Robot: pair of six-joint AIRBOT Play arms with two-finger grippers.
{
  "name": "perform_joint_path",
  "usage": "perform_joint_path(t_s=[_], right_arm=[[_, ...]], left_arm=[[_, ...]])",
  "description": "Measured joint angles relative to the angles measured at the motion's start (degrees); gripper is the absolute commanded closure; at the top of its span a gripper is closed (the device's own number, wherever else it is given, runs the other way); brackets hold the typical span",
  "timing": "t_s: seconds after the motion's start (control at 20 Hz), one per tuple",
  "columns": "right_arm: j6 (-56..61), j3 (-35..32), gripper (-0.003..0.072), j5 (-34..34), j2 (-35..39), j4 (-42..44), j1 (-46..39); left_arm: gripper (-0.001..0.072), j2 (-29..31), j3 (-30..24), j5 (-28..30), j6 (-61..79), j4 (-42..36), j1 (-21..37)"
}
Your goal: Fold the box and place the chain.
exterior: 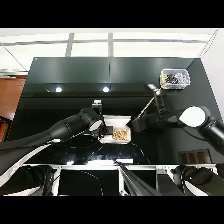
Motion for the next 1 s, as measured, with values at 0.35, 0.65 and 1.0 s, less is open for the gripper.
perform_joint_path(t_s=[0.35, 0.65, 1.0], right_arm=[[11.67, 1.33, 0.0013, -7.72, -4.35, -22.82, -17.38], [19.61, 10.40, 0.0018, -15.89, -22.23, -23.67, -24.33], [27.71, 25.57, 0.0347, -15.52, -39.52, -17.99, -25.40]], left_arm=[[0.0682, 0.00, 0.00, -0.02, 0.00, 0.00, 0.00], [0.0682, -0.02, 0.02, -0.37, 0.00, 0.00, 0.00], [0.0682, -0.02, 0.02, -1.64, 0.04, 0.00, 0.00]])
